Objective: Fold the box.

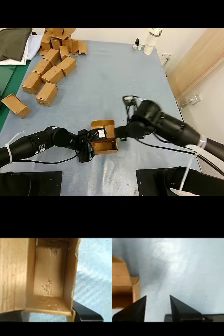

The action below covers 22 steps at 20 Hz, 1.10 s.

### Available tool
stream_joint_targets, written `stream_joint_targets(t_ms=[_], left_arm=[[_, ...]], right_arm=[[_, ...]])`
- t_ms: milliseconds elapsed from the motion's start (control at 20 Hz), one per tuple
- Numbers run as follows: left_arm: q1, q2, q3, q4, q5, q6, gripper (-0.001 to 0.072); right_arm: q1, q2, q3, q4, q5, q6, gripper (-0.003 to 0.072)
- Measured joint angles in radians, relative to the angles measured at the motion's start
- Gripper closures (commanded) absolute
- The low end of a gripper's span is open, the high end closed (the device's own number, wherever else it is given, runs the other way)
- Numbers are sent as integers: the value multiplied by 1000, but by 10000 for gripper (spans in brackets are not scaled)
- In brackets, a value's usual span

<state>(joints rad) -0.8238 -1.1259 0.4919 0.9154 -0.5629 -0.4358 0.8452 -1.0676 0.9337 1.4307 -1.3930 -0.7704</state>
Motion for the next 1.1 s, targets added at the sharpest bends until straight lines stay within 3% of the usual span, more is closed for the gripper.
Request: stream_joint_targets(t_ms=[50,100,300,400,550,700,750,900,1100], left_arm=[[0,0,0,0,-1,-1,247],[0,0,0,0,-2,-1,247],[0,0,0,1,-6,-2,247],[0,0,0,1,-8,-2,247],[0,0,0,1,-8,-2,247],[0,0,0,2,-8,-2,247],[0,0,0,2,-8,-2,247],[0,0,0,2,-8,-2,247],[0,0,0,2,-8,-3,248]], right_arm=[[-12,-5,-4,-9,-16,-17,485],[-26,-1,-2,-27,-18,-33,683],[-132,2,-2,-63,-5,-140,685],[-245,-5,-3,20,78,-248,684],[-478,-55,-3,368,215,-560,684],[-710,-172,-3,848,196,-942,682],[-764,-206,-2,943,178,-1002,681],[-850,-292,-3,1101,141,-1081,682],[-824,-385,0,1201,145,-1174,683]])
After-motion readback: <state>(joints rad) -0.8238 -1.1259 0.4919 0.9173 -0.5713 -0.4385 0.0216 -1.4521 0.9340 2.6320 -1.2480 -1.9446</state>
